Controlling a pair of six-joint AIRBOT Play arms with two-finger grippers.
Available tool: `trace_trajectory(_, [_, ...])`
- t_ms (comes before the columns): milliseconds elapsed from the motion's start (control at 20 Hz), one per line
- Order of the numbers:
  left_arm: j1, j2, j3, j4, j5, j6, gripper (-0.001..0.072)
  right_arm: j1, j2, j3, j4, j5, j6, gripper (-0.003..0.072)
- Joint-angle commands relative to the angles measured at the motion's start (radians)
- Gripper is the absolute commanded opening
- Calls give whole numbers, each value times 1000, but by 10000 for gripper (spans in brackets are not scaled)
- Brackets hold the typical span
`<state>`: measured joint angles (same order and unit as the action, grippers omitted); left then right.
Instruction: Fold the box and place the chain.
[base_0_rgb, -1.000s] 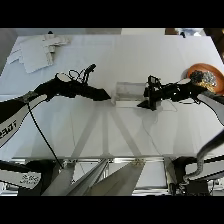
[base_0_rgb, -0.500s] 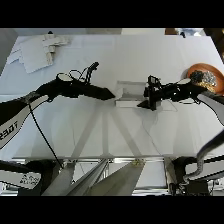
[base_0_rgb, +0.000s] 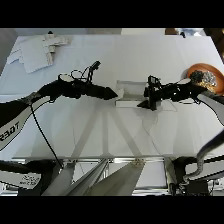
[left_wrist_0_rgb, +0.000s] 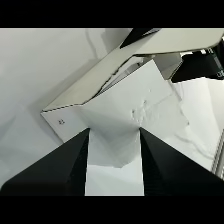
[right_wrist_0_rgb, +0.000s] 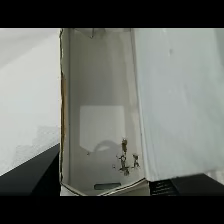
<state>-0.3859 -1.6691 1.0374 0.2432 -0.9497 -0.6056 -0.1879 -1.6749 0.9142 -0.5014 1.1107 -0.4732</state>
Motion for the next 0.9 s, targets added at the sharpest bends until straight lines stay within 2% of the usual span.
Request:
trace_trajectory(0, [-28, 0, 0, 0, 13, -5, 362, 0, 0, 0, 2, 0, 1, 445])
trace_trajectory(100, [-40, 0, 0, 3, 44, -27, 417, 0, 0, 0, 2, 0, 1, 445])
trace_trajectory(300, [-57, 0, 0, 28, 97, -104, 419, 0, 0, 0, 2, 0, 1, 445])
trace_trajectory(500, [-71, 0, 0, 129, 159, -290, 419, 0, 0, 0, 2, 0, 1, 445])
trace_trajectory(850, [-90, 1, 0, 142, 217, -387, 418, 0, 0, 0, 2, 0, 1, 445])
